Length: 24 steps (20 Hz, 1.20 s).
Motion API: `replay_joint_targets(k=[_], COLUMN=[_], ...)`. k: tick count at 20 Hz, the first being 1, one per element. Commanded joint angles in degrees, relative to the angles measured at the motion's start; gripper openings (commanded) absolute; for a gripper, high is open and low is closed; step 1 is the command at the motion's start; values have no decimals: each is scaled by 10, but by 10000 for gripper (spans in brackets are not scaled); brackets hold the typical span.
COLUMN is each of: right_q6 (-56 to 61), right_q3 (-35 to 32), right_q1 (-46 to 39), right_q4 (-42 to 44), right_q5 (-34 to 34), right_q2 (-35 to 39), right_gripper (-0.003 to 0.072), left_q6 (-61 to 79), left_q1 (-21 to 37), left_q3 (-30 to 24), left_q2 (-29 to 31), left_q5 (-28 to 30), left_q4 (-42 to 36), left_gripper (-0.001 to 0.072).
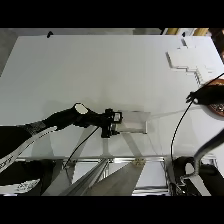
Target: Fold the box and place the chain.
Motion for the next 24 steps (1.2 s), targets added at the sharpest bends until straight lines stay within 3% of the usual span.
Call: replay_joint_targets(k=[1, 5, 10, 16, 22, 23, 24], right_q6=[3, 11, 11, 10, 11, 11, 11], right_q3=[-47, -155, -246, -249, -249, -249, -249], right_q1=[81, 151, 236, 315, 428, 442, 450], right_q4=[26, 69, 69, 72, 72, 72, 70], right_q5=[37, -8, -118, -241, -320, -327, -333], right_q2=[43, 81, 85, 71, -45, -61, -70], right_gripper=[20, 58, 63, 62, 64, 74, 152], left_q6=[0, 0, 0, 0, 0, 0, 0], left_q1=[0, 0, 0, 0, 0, 0, 0], left_q3=[0, 0, 0, 0, 0, 0, 0], left_q2=[0, 0, 0, 0, 0, 0, 0], left_q5=[0, 0, 0, 0, 0, 0, 0], left_q4=[0, 0, 0, 0, 0, 0, 0], left_gripper=[253, 253, 253, 253, 253, 253, 253])
